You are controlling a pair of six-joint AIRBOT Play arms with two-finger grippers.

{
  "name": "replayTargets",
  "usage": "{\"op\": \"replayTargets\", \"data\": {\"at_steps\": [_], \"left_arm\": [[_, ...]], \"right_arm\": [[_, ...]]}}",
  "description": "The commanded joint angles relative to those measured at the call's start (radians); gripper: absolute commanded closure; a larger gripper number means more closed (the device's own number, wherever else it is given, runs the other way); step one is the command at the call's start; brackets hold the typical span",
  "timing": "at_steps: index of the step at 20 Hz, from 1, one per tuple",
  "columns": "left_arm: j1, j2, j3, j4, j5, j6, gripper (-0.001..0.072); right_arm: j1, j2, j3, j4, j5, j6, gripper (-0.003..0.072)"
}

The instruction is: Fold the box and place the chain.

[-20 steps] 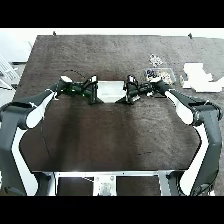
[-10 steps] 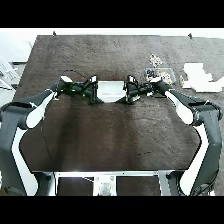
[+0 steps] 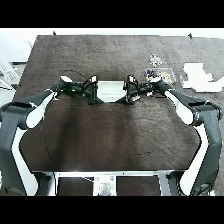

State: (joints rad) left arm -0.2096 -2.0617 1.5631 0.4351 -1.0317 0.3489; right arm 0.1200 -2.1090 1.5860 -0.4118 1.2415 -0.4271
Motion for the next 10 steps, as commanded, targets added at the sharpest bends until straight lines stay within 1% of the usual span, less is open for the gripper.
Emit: {"op": "replayTargets", "data": {"at_steps": [1, 3, 5, 10], "left_arm": [[0.001, 0.000, 0.000, 0.002, -0.005, 0.000, 0.0298], [0.001, 0.000, 0.000, 0.002, -0.005, 0.000, 0.0298], [0.001, 0.000, 0.000, 0.002, -0.005, 0.000, 0.0298], [0.001, 0.000, 0.000, 0.001, -0.005, 0.000, 0.0298]], "right_arm": [[-0.001, 0.005, 0.000, -0.029, -0.001, 0.000, -0.0034], [-0.001, 0.010, 0.000, -0.099, -0.002, 0.005, -0.0034], [-0.004, 0.018, 0.000, -0.107, -0.002, 0.026, -0.0034], [-0.019, 0.060, 0.000, -0.187, 0.003, 0.101, -0.0034]]}}
